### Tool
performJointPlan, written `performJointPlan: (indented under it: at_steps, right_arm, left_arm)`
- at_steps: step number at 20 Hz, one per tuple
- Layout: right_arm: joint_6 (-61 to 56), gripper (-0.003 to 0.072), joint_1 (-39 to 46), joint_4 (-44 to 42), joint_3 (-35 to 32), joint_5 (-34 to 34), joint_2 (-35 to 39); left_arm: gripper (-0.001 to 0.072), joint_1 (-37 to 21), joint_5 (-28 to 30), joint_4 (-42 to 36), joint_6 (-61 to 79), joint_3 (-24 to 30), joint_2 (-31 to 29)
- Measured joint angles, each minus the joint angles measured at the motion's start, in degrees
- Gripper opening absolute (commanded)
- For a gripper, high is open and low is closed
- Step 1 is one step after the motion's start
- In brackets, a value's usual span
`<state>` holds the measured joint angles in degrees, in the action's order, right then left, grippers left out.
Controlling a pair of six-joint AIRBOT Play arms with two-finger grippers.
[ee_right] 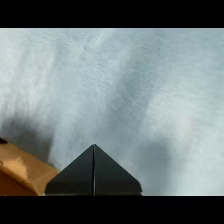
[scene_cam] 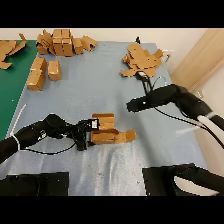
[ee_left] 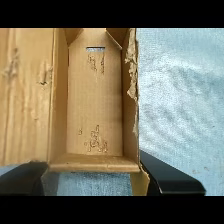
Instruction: Fold the box.
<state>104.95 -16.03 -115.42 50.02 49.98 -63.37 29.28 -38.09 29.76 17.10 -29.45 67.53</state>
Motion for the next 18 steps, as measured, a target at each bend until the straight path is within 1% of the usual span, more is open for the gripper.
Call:
performJointPlan:
  at_steps: [3, 5, 7, 8, 9, 10, 12, 14, 15, 18]
  right_arm:
    - [-1.1, 0.0002, -1.9, 1.1, -3.8, 5.6, 7.0]
    - [-0.8, 0.0003, -4.9, 1.3, -9.0, 8.3, 12.8]
    - [3.3, 0.0007, -8.8, 0.9, -15.2, 9.4, 19.3]
    - [6.2, 0.0085, -10.7, 0.6, -18.1, 9.3, 22.4]
    - [9.0, 0.0181, -12.1, 0.7, -20.4, 7.9, 24.8]
    - [12.2, 0.0182, -13.3, 0.9, -22.2, 5.7, 26.6]
    - [17.5, 0.0342, -14.8, 2.0, -24.3, -0.1, 28.0]
    - [22.2, 0.0404, -15.6, 3.5, -25.4, -6.2, 26.6]
    - [24.7, 0.0458, -15.8, 3.9, -25.6, -8.7, 24.8]
    - [32.0, 0.0458, -17.2, 4.0, -24.7, -12.8, 17.7]
  left_arm:
    - [0.0522, 0.0, 0.0, 0.0, 0.0, 0.0, 0.0]
    - [0.0521, 0.0, 0.0, 0.0, 0.0, 0.0, 0.0]
    - [0.0521, 0.0, 0.0, 0.0, 0.0, 0.0, 0.0]
    - [0.0521, 0.0, 0.0, 0.0, 0.0, 0.0, 0.0]
    - [0.0521, 0.0, 0.0, 0.0, 0.0, 0.0, 0.0]
    - [0.0521, 0.0, 0.0, 0.0, 0.0, 0.0, 0.0]
    - [0.0521, 0.0, 0.0, 0.0, 0.0, 0.0, 0.0]
    - [0.0521, 0.0, 0.0, 0.0, 0.0, 0.0, 0.0]
    - [0.0521, 0.0, 0.0, 0.0, 0.0, 0.0, 0.0]
    - [0.0521, 0.0, 0.0, 0.0, 0.0, 0.0, 0.0]
